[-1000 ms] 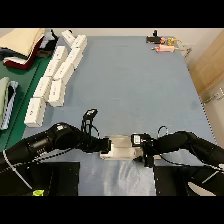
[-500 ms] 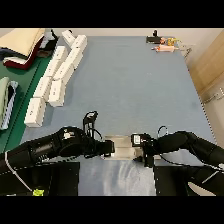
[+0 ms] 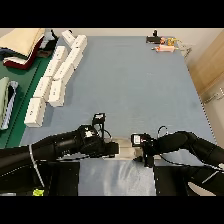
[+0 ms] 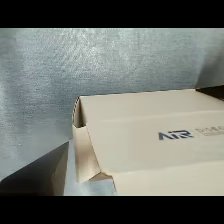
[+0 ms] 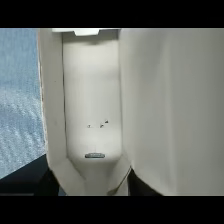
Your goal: Fold the box.
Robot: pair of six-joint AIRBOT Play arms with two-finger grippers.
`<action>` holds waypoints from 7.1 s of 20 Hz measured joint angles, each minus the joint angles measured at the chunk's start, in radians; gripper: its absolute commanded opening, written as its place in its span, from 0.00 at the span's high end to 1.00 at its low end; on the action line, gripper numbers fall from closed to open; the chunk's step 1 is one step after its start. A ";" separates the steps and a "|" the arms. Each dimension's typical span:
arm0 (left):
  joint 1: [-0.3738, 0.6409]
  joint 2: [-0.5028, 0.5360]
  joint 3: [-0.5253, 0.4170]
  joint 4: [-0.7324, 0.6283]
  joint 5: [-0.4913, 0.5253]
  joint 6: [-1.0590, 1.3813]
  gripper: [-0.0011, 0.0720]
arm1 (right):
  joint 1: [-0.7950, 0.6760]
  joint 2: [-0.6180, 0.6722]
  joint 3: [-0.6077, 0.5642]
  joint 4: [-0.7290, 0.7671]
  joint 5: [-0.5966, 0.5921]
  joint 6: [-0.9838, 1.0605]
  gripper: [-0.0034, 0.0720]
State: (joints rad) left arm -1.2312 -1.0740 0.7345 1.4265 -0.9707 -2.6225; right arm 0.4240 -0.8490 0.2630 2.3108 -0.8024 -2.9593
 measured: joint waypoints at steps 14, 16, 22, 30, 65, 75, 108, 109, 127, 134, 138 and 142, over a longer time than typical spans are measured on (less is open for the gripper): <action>-0.003 -0.166 0.097 0.039 -0.085 -0.013 0.50 | 0.000 0.000 0.000 0.000 0.000 0.000 0.28; -0.003 -0.171 0.098 0.054 -0.097 -0.026 0.50 | 0.000 0.000 0.000 0.000 0.000 0.000 0.28; -0.003 -0.192 0.099 0.074 -0.105 -0.059 0.50 | 0.000 0.000 0.000 0.000 0.000 0.000 0.28; -0.003 -0.197 0.108 0.100 -0.114 -0.121 0.70 | 0.000 0.000 0.000 0.000 0.000 0.001 0.28; -0.043 -0.143 0.462 0.153 -0.588 0.185 0.97 | 0.000 0.000 0.000 0.000 0.000 0.000 0.28; 0.233 0.492 0.004 0.020 -0.406 0.718 0.96 | 0.000 0.000 0.000 0.000 0.000 0.000 0.28; 0.655 0.155 -0.376 -0.792 0.167 2.734 0.03 | 0.000 0.000 0.000 0.000 0.000 0.000 0.28; 0.644 0.163 -0.386 -0.800 0.167 2.734 0.03 | 0.000 0.000 0.000 0.000 0.000 0.000 0.28; 0.463 0.247 -0.490 -0.895 0.329 2.642 0.03 | 0.000 0.000 0.000 0.000 0.000 0.000 0.28; 0.450 0.214 -0.490 -0.953 0.381 2.688 0.03 | 0.000 0.000 0.000 0.000 0.000 0.000 0.28; 0.418 0.203 -0.490 -0.966 0.394 2.723 0.03 | 0.000 0.000 0.000 0.000 0.000 0.000 0.28; 0.400 0.178 -0.489 -1.001 0.423 2.739 0.03 | 0.000 0.000 0.000 0.000 0.000 0.000 0.28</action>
State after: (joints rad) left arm -0.8314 -0.8959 0.2455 0.4259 -0.5476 0.1165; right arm 0.4244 -0.8490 0.2630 2.3108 -0.8021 -2.9593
